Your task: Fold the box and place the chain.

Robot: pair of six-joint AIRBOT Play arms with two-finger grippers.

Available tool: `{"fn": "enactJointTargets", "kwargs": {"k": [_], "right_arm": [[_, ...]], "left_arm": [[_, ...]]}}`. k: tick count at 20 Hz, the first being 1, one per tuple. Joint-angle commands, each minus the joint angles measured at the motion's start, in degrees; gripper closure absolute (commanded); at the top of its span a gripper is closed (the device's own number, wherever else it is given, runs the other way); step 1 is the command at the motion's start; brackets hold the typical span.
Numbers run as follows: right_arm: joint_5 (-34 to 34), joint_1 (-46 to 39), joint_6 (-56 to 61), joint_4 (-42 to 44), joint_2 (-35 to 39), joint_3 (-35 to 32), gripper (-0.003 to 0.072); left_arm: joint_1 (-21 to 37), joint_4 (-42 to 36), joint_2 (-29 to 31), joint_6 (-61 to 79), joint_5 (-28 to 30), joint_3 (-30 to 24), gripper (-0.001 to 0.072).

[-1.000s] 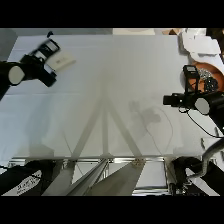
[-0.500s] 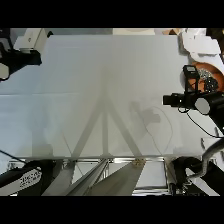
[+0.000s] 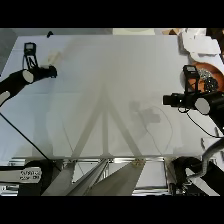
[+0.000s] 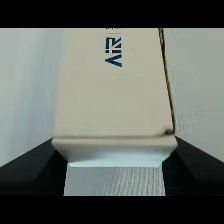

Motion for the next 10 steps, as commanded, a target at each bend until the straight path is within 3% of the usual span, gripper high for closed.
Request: {"fn": "enactJointTargets", "kwargs": {"k": [1, 3, 4, 10], "right_arm": [[0.0, 0.0, 0.0, 0.0, 0.0, 0.0, 0.0675], [0.0, 0.0, 0.0, 0.0, 0.0, 0.0, 0.0675], [0.0, 0.0, 0.0, 0.0, 0.0, 0.0, 0.0675], [0.0, 0.0, 0.0, 0.0, 0.0, 0.0, 0.0675]], "left_arm": [[0.0, -0.2, -3.6, 0.2, -5.6, 0.0, 0.0329], [0.0, 0.0, -3.1, 1.7, -6.9, 0.0, 0.0055], [0.0, 0.0, -2.5, 2.6, -7.8, 0.0, 0.0012], [-0.1, -0.1, 5.6, 6.8, -12.3, 0.0, 0.0012]]}}
